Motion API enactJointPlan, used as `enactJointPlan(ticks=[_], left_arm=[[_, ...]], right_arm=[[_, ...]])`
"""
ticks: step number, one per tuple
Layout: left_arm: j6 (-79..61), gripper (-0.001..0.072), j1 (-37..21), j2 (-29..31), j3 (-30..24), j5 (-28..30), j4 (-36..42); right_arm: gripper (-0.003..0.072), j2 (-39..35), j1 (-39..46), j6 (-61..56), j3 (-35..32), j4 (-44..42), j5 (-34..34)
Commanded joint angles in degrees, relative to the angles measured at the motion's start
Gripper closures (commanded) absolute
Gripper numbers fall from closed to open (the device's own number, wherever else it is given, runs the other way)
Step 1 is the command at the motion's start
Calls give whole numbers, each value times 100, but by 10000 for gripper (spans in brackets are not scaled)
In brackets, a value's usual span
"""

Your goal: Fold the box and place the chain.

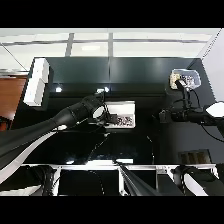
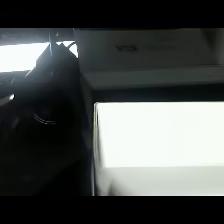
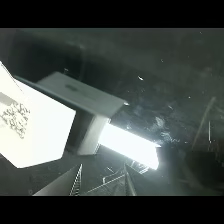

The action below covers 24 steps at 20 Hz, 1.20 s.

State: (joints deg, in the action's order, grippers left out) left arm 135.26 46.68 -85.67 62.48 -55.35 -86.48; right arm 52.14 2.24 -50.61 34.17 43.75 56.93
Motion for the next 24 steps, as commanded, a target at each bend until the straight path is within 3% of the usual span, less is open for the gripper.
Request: enactJointPlan(ticks=[1,2,5,8,10,12,15,17,19,21,23,24], left_arm=[[330,227,15,7,219,92,48],[223,173,33,31,354,2,13],[-844,173,42,260,726,-310,-31],[-1172,174,44,1010,566,-765,-931],[-1226,179,-131,1606,160,-1014,-1523],[-1294,180,-645,2258,-498,-1043,-1591],[-1445,183,-1932,3211,-1720,-361,-1239],[-1961,211,-2885,3641,-2638,748,-247],[-4520,211,-3434,3648,-3182,1320,2094],[-8273,211,-3480,3449,-3418,997,4419],[-10843,208,-3215,3112,-3423,446,5195],[-11757,126,-2966,2938,-3421,337,5163]], right_arm=[[370,-2,13,-9,0,70,28],[371,-2,13,-17,0,70,28],[371,-2,13,-17,0,70,-20],[370,-2,13,-15,0,103,-17],[370,-2,13,-15,0,170,-55],[370,-2,13,-15,0,212,-83],[370,-2,13,-17,0,219,-101],[370,-2,13,-17,0,214,-105],[370,-2,13,-17,0,216,-103],[371,-2,13,-17,0,214,-105],[371,-2,13,-17,0,219,-105],[371,-2,13,-20,0,212,-105]])
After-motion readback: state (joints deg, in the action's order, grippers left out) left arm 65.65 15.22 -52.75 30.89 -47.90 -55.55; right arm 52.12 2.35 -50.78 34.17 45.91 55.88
